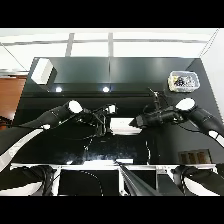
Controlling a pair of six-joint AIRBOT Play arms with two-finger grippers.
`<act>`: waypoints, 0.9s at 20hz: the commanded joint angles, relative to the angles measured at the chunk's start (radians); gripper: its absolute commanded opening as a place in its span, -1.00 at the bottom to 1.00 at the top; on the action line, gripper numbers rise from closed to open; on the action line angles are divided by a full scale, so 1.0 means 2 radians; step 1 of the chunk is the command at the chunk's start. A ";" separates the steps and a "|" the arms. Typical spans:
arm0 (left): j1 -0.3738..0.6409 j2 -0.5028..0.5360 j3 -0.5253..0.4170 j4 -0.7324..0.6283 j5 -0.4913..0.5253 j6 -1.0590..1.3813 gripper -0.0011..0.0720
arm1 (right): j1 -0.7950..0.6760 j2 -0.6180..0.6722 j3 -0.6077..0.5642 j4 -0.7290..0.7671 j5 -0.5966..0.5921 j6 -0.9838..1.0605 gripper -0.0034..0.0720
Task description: Fold the box and place the chain.
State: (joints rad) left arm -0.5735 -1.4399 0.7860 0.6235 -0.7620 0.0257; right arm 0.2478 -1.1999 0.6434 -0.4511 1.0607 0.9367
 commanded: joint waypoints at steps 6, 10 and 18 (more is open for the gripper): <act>0.000 0.000 0.000 0.000 0.000 0.000 0.01 | 0.007 -0.023 -0.002 -0.039 -0.027 0.027 -0.90; 0.000 0.000 0.000 0.000 0.000 0.000 0.01 | 0.007 -0.023 -0.002 -0.042 -0.027 0.027 -0.90; 0.002 0.004 0.000 0.001 0.002 0.000 0.16 | -0.031 0.004 0.029 -0.043 0.074 0.025 -0.89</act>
